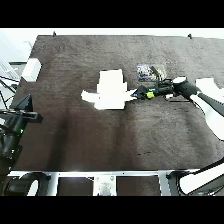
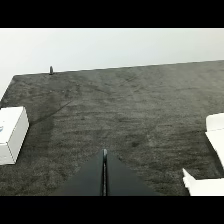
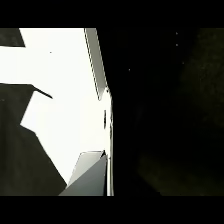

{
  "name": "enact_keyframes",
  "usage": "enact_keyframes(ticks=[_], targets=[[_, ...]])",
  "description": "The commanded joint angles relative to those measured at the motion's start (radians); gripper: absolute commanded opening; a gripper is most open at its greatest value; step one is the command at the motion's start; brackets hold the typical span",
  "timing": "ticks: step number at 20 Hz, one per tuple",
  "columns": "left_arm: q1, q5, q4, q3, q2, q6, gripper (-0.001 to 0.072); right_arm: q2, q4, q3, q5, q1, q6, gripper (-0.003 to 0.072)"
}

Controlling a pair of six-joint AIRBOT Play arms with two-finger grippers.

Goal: Fold the box and place the chain.

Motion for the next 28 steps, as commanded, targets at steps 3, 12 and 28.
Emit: enact_keyframes(ticks=[3, 12, 28], targets=[[0.000, 0.003, 0.000, 0.001, 0.000, 0.000, 0.0021, -0.079, -0.062, 0.064, -0.048, 0.034, 0.013, 0.0009], [0.000, -0.099, -0.001, 0.003, 0.000, -0.018, 0.0642, -0.078, -0.060, 0.093, -0.048, 0.033, 0.016, 0.0009], [0.219, -0.931, 0.189, 0.742, -1.276, -0.474, 0.0687, -0.078, -0.060, 0.093, -0.043, 0.036, 0.036, 0.0009]])
